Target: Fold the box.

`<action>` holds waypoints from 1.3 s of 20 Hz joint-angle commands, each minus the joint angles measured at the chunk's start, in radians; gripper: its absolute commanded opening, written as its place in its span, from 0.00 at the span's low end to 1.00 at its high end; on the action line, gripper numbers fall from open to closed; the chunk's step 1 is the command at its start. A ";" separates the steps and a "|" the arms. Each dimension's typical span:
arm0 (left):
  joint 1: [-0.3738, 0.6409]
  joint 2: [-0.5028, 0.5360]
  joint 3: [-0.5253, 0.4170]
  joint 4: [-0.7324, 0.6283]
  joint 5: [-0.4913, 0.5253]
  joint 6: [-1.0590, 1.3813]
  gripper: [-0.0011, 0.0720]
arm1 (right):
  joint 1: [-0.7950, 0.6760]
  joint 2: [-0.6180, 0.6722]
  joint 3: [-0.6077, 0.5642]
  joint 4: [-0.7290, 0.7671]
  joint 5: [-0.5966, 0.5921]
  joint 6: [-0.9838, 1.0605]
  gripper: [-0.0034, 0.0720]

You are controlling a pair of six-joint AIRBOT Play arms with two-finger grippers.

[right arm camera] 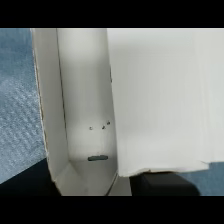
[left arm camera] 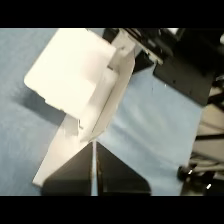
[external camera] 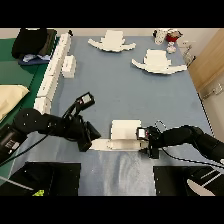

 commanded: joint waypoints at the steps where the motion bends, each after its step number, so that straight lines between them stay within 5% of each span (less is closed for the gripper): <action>1: 0.000 0.065 -0.091 0.040 0.020 0.140 0.97 | 0.001 0.000 0.001 0.000 -0.001 0.000 0.62; 8: 0.002 -0.016 -0.123 0.047 0.123 0.401 0.97 | 0.001 0.000 0.001 0.000 -0.001 0.000 0.62; 13: 0.001 -0.172 -0.164 0.006 0.202 0.557 0.97 | 0.001 0.000 0.001 0.000 -0.001 0.000 0.62; 18: -0.002 -0.290 -0.164 -0.182 0.227 0.785 0.97 | 0.001 0.000 0.001 0.000 -0.001 0.000 0.62; 20: -0.028 -0.309 -0.164 -0.220 0.245 0.812 0.80 | 0.001 0.000 0.001 0.000 -0.001 0.000 0.62; 25: -0.090 -0.368 -0.164 -0.230 0.258 0.811 0.80 | 0.001 0.000 0.001 0.000 -0.001 0.000 0.62; 26: -0.100 -0.380 -0.164 -0.239 0.266 0.811 0.65 | 0.001 0.000 0.001 0.000 -0.001 0.000 0.62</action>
